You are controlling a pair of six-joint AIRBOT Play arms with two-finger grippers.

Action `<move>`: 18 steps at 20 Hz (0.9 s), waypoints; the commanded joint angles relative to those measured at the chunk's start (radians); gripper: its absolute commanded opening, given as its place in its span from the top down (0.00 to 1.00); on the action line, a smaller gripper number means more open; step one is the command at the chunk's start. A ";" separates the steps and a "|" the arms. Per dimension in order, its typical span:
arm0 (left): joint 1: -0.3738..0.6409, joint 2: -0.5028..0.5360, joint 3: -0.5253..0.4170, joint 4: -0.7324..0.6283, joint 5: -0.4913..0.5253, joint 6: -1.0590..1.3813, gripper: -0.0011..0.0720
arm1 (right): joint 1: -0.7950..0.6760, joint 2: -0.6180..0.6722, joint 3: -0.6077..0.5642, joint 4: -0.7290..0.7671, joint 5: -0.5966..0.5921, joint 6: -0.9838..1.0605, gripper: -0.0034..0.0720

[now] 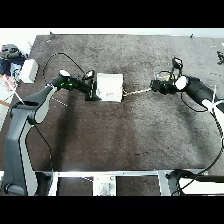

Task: Fold the box and place the chain.

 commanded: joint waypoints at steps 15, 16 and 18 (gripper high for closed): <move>0.001 -0.001 0.000 0.000 0.001 0.000 0.27 | -0.026 -0.165 0.021 0.126 -0.262 0.044 0.76; 0.001 -0.001 0.000 0.000 0.000 0.000 0.27 | -0.026 -0.166 0.021 0.127 -0.277 0.044 0.76; 0.001 -0.001 0.000 0.000 0.000 0.000 0.27 | -0.026 -0.166 0.021 0.134 -0.294 0.044 0.76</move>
